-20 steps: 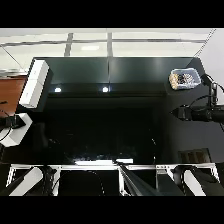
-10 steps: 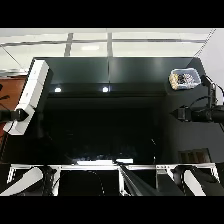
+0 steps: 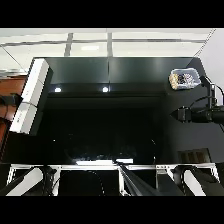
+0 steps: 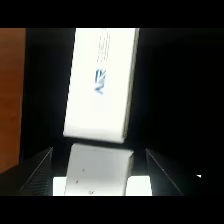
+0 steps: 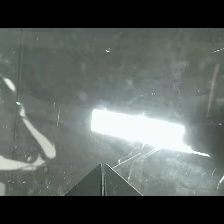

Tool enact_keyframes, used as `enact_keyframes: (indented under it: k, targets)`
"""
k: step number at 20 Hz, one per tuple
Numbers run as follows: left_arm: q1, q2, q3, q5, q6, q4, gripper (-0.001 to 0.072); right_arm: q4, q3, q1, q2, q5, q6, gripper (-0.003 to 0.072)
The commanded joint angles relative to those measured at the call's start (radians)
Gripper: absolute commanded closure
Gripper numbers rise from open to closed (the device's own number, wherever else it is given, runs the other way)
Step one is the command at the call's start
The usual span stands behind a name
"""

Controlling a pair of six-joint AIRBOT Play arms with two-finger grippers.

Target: Fold the box and place the chain.

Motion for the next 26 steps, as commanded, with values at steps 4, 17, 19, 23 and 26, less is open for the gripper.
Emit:
enact_keyframes:
  k: [4,17,19,23,26]
  targets:
    - [-0.089,0.189,0.063,-0.216,-0.229,-0.220,0.0684,-0.002,0.000,0.000,0.001,-0.040,0.000,0.0675]
    - [-0.325,0.566,-0.398,0.027,-0.176,-0.204,0.0681,-0.002,0.000,0.000,0.001,-0.026,0.000,0.0675]
    - [-0.325,0.566,-0.398,0.027,-0.176,-0.204,0.0681,-0.002,0.000,-0.001,0.000,-0.026,0.000,0.0675]
    - [-0.325,0.566,-0.398,0.027,-0.176,-0.204,0.0681,-0.002,0.000,-0.001,0.001,-0.026,0.000,0.0675]
    - [-0.325,0.566,-0.398,0.027,-0.176,-0.204,0.0681,-0.002,0.000,0.000,0.001,-0.026,0.000,0.0675]
